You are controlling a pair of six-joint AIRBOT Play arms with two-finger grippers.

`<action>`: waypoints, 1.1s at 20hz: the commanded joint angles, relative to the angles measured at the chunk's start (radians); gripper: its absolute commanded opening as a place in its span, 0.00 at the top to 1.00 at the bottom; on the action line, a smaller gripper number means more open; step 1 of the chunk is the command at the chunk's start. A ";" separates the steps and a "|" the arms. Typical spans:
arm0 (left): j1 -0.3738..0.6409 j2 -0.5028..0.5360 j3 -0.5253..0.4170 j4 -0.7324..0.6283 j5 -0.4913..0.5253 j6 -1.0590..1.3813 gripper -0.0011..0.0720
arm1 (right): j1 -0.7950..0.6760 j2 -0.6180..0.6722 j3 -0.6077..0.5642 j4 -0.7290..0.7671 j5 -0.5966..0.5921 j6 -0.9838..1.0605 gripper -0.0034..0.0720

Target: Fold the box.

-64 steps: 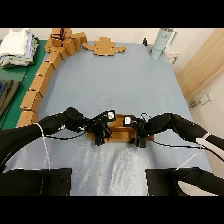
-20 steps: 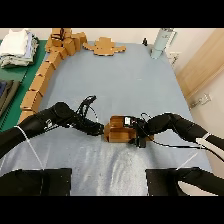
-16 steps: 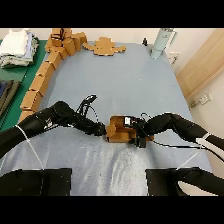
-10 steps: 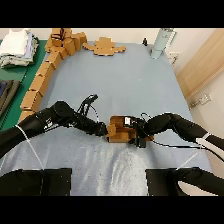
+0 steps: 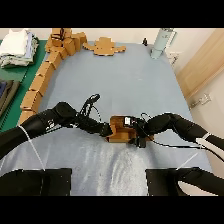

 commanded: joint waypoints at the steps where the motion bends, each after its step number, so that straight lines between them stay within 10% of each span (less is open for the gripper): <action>1: -0.002 -0.001 0.001 0.004 0.048 -0.063 0.18 | 0.000 0.001 0.000 0.000 0.000 0.000 0.17; 10: -0.197 -0.057 0.145 0.555 0.060 -0.719 0.19 | 0.000 0.001 0.000 0.000 0.000 0.000 0.17; 22: -0.351 -0.267 0.374 0.834 -0.164 -1.070 0.19 | 0.000 0.001 0.000 0.000 0.000 0.000 0.17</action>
